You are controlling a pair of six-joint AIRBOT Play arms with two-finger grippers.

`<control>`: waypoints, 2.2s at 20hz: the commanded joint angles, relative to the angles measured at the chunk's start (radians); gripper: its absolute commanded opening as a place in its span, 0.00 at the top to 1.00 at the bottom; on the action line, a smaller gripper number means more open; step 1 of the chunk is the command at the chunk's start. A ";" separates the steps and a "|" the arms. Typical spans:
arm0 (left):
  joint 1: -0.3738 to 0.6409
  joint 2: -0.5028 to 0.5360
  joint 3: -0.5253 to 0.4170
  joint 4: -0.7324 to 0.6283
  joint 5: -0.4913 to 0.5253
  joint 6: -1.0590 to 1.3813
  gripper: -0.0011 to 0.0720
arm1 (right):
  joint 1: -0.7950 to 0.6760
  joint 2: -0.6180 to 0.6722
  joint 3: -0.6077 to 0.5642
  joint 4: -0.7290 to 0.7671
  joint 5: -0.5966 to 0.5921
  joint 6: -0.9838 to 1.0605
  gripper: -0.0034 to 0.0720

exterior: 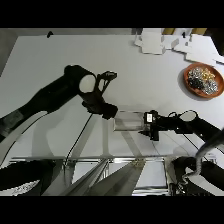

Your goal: Fold the box and place the chain.

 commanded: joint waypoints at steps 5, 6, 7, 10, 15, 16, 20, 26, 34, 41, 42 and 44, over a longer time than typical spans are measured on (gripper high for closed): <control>0.162 0.105 -0.383 -0.259 0.248 1.344 0.20 | 0.000 0.001 0.001 0.000 0.000 0.000 0.43; 0.169 0.104 -0.439 -0.314 0.319 1.561 0.20 | 0.000 0.001 0.001 0.000 0.000 0.000 0.43; 0.173 0.102 -0.491 -0.396 0.399 1.739 0.20 | 0.000 0.001 0.001 0.000 0.000 0.000 0.43; 0.172 0.055 -0.546 -0.637 0.532 1.930 0.20 | 0.000 0.001 0.001 0.000 0.000 0.000 0.43; 0.154 -0.040 -0.546 -0.753 0.628 1.938 0.03 | 0.000 0.001 0.001 0.000 0.001 0.000 0.43; 0.147 -0.049 -0.546 -0.753 0.618 1.939 0.03 | 0.000 0.001 0.001 0.000 0.000 0.000 0.43; 0.098 -0.052 -0.547 -0.768 0.588 1.941 0.03 | 0.000 0.001 0.001 0.000 0.000 0.000 0.43; 0.086 -0.052 -0.550 -0.786 0.585 1.941 0.03 | 0.000 0.001 0.001 0.000 0.000 0.000 0.43; 0.062 -0.079 -0.578 -0.915 0.671 1.972 0.03 | 0.000 0.001 0.001 0.000 0.000 0.000 0.43; 0.046 -0.132 -0.578 -0.929 0.672 2.008 0.15 | 0.000 0.001 0.001 0.000 0.000 0.000 0.43; 0.041 -0.132 -0.578 -0.937 0.673 2.024 0.23 | 0.000 0.000 0.001 0.000 0.000 0.000 0.43; 0.034 -0.132 -0.578 -0.951 0.672 2.042 0.28 | 0.000 0.001 0.001 0.000 0.000 0.000 0.43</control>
